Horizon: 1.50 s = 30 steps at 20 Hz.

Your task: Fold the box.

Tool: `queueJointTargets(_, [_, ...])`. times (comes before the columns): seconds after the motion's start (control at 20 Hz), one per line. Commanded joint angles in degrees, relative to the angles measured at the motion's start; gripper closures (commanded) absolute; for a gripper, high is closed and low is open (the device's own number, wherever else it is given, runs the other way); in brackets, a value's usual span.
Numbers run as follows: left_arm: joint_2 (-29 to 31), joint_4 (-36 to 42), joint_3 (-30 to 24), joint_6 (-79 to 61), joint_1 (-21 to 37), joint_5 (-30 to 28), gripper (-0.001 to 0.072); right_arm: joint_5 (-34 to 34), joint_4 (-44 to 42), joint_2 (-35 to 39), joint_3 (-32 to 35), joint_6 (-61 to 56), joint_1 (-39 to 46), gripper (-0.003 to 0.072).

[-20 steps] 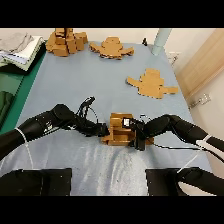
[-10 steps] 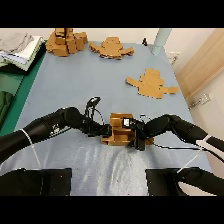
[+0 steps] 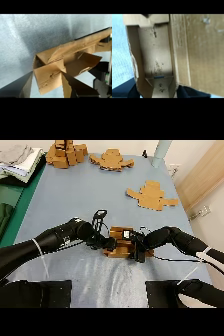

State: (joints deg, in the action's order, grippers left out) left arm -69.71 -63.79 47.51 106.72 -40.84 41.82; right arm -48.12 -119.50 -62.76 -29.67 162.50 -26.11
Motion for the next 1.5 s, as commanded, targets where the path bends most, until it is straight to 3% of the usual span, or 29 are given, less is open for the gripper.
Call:
queueJointTargets(0.0, [-1.92,-3.28,2.29,4.68,-1.33,1.64,0.0182,0.02,-0.02,-0.02,-0.02,-0.02,0.04,0.0115])
queueJointTargets(0.35, [-6.78,-8.83,7.76,11.78,-2.71,7.63,0.0182,0.0,-0.02,-0.02,-0.02,-0.02,0.02,0.0114])
queueJointTargets(0.6, [-11.26,-17.53,13.2,18.88,-5.84,14.01,0.0182,0.02,-0.02,-0.02,-0.02,-0.02,0.04,0.0115])
queueJointTargets(0.8, [-14.32,-17.49,17.81,19.82,-6.32,16.35,0.0182,0.02,-0.02,-0.02,-0.02,-0.02,0.02,0.0114])
queueJointTargets(0.95, [-17.64,-17.46,21.11,19.8,-6.34,21.33,0.0181,0.02,-0.02,-0.02,-0.02,-0.02,0.04,0.0114])
queueJointTargets(1.3, [-19.61,-17.49,21.22,28.46,-6.34,22.18,0.0182,0.02,-0.02,-0.02,-0.02,-0.02,0.04,0.0114])
queueJointTargets(1.4, [-19.61,-17.46,21.22,29.79,-6.67,20.44,0.0443,0.02,-0.02,-0.02,-0.02,-0.02,0.02,0.0115])
queueJointTargets(1.45, [-19.61,-17.38,21.22,29.83,-6.86,19.47,0.0473,0.02,-0.02,-0.02,-0.02,-0.02,0.04,0.0114])
